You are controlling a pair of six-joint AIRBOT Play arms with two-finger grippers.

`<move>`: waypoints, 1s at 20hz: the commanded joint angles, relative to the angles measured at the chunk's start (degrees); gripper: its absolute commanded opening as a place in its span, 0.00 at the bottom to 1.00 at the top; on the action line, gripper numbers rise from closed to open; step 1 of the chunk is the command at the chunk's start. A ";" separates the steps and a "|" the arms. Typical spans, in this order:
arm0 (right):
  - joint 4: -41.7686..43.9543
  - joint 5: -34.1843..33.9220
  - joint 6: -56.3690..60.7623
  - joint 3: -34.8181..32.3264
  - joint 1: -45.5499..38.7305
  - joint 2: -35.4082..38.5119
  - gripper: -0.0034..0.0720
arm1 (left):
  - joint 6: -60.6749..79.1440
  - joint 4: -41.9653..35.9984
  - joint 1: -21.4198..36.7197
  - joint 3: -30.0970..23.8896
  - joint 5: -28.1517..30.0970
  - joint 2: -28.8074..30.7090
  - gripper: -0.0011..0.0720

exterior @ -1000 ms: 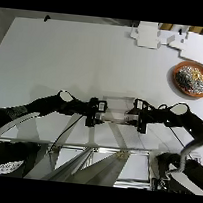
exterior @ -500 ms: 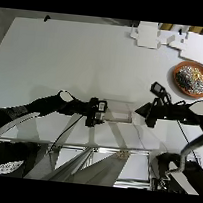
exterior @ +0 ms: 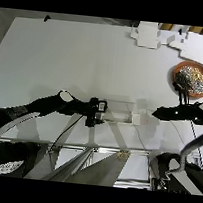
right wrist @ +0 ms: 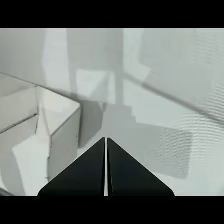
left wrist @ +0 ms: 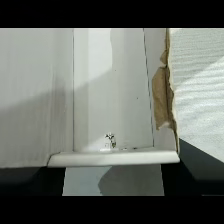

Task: Fold the box and place the chain.

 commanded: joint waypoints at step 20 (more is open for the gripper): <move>16.39 -4.07 0.70 -3.76 13.44 2.27 0.56 | 0.00 0.00 0.02 -0.02 -0.33 0.02 0.48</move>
